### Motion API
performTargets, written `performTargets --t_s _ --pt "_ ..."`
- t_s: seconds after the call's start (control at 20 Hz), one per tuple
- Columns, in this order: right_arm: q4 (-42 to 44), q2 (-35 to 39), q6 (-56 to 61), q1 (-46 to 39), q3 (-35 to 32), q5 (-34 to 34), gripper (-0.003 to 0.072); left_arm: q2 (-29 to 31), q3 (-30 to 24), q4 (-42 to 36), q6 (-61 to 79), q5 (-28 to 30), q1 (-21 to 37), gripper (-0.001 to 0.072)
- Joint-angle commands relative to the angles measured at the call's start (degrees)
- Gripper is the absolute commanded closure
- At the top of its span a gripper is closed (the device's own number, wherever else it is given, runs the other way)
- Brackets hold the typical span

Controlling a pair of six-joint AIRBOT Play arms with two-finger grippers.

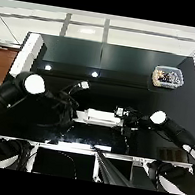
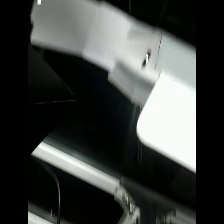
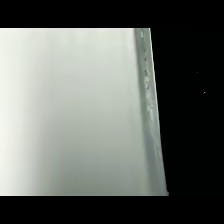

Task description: Fold the box and place the chain.

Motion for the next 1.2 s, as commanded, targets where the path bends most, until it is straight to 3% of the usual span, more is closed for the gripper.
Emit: performTargets --t_s 0.0,0.1,0.2,0.35,0.45,0.5,0.8,1.0,1.15 --pt "0.15 0.04 0.04 0.0 0.02 0.0 0.0617 1.84 -6.95 -11.72 -3.56 0.17 -3.19 0.0685" --pt "0.15 0.04 0.04 0.0 0.02 0.0 0.0617 1.84 -10.19 -15.26 -3.32 12.07 -6.67 0.0685" --pt "0.55 0.04 0.04 0.0 0.02 0.0 0.0617 1.84 -11.26 -17.09 -3.06 28.22 -9.42 0.0683" --pt "0.55 0.04 0.24 0.0 0.02 0.17 0.0617 1.57 -11.23 -25.0 3.06 50.62 -10.38 0.068" --pt "0.55 0.04 0.68 0.0 0.02 0.11 0.0617 -0.92 -11.13 -24.37 4.39 61.29 -10.19 0.0683" --pt "0.55 0.04 0.68 0.0 0.02 0.13 0.0618 -2.99 -10.34 -24.13 4.48 61.86 -9.79 0.0683" --pt "0.55 0.04 0.68 0.0 0.02 0.11 0.0617 -15.63 -3.56 -16.57 4.0 44.41 -8.83 0.0684" --pt "0.55 0.04 0.68 0.0 0.02 0.13 0.0617 -17.79 -2.1 -13.62 3.98 36.65 -8.85 0.0684" --pt "0.55 0.04 0.68 0.0 0.02 0.13 0.0617 -16.28 -0.76 -10.54 3.98 36.22 -8.59 0.0684"
